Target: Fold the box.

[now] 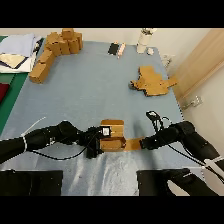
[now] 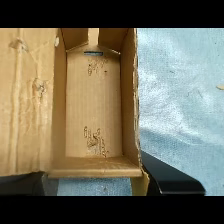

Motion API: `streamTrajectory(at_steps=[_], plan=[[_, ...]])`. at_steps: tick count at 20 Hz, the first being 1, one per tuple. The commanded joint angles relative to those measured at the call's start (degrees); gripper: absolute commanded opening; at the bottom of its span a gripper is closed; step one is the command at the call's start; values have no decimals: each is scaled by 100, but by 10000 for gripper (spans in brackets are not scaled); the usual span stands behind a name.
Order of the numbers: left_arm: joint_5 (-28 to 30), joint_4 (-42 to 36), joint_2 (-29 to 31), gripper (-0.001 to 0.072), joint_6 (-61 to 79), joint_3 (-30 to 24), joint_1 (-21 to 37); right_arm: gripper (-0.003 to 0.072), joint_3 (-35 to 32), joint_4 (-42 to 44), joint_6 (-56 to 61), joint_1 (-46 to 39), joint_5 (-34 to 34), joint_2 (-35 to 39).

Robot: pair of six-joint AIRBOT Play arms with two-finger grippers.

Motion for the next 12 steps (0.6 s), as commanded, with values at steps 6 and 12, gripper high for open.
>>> streamTrajectory(at_steps=[6,12], plan=[[0,4,-2,455,2,2,7,2,-50,1329,-518,376,299,-170],[0,2,-2,455,2,2,7,2,177,1641,-566,503,378,-155]])
